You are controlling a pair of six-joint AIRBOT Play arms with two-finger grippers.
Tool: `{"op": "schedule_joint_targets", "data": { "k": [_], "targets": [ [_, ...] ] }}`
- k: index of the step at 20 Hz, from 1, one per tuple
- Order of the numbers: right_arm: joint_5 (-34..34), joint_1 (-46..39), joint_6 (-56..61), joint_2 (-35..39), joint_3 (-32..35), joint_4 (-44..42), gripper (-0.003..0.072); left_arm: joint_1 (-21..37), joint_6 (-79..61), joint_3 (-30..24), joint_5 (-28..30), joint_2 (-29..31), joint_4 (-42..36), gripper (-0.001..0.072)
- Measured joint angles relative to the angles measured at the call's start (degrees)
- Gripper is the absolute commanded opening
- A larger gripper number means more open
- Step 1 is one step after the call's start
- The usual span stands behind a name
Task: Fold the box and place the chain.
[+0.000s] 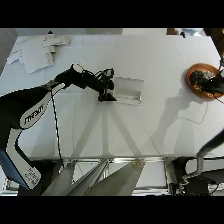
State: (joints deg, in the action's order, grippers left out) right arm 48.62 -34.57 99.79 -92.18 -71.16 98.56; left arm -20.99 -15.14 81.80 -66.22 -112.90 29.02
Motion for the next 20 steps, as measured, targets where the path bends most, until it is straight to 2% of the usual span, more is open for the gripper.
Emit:
{"op": "schedule_joint_targets", "data": {
  "k": [6, 11, 14, 20],
  "targets": [
    [3.5, 0.0, 0.1, 10.1, 0.0, -0.3, 0.0008, 0.0, 0.0, 0.0, 0.0, 0.0, 0.0, 0.0011],
    [13.7, 1.7, -6.7, 16.3, 0.0, -4.0, 0.0008, 0.0, 0.0, 0.0, 0.0, 0.0, 0.0, 0.0011],
    [17.9, 5.6, -9.7, 19.1, 0.0, -4.8, 0.0008, 0.0, 0.0, 0.0, 0.0, 0.0, 0.0, 0.0011],
    [21.0, 17.8, -11.8, 21.4, 0.0, -5.6, 0.0008, 0.0, 0.0, 0.0, 0.0, 0.0, 0.0, 0.0011]
  ]
}}
